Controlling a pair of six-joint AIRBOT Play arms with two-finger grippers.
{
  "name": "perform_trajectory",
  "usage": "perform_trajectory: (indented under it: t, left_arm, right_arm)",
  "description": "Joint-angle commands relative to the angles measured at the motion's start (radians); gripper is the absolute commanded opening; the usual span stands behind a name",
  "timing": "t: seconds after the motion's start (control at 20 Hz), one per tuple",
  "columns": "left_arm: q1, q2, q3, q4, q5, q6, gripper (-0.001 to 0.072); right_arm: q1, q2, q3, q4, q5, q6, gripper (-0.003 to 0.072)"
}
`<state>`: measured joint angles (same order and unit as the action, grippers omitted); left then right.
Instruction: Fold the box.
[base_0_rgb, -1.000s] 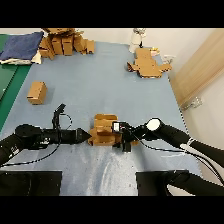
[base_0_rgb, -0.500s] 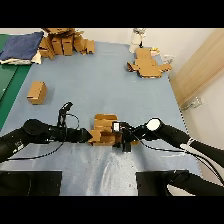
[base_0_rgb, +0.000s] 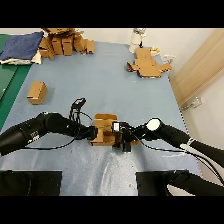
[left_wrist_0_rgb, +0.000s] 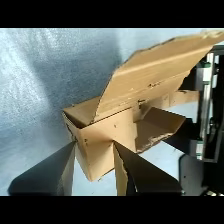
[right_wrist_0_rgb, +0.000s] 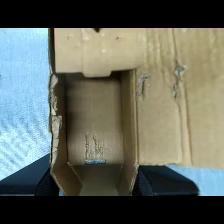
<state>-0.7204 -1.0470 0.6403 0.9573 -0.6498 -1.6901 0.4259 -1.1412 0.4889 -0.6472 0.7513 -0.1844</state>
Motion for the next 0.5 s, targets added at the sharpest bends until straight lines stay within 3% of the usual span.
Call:
perform_trajectory:
  t: [0.0, 0.1, 0.45]
  left_arm:
    - [-0.056, -0.050, 0.084, 0.232, -0.093, -0.231, 0.0386]
    - [-0.095, -0.071, 0.127, 0.299, -0.110, -0.303, 0.0386]
    - [-0.211, -0.226, 0.320, 0.512, -0.315, -0.514, 0.0386]
  right_arm:
    - [0.000, 0.001, 0.000, 0.000, 0.000, 0.000, 0.0562]
    - [0.000, 0.001, 0.000, 0.000, 0.000, 0.000, 0.0561]
    - [0.000, 0.001, 0.000, 0.000, 0.000, 0.000, 0.0562]
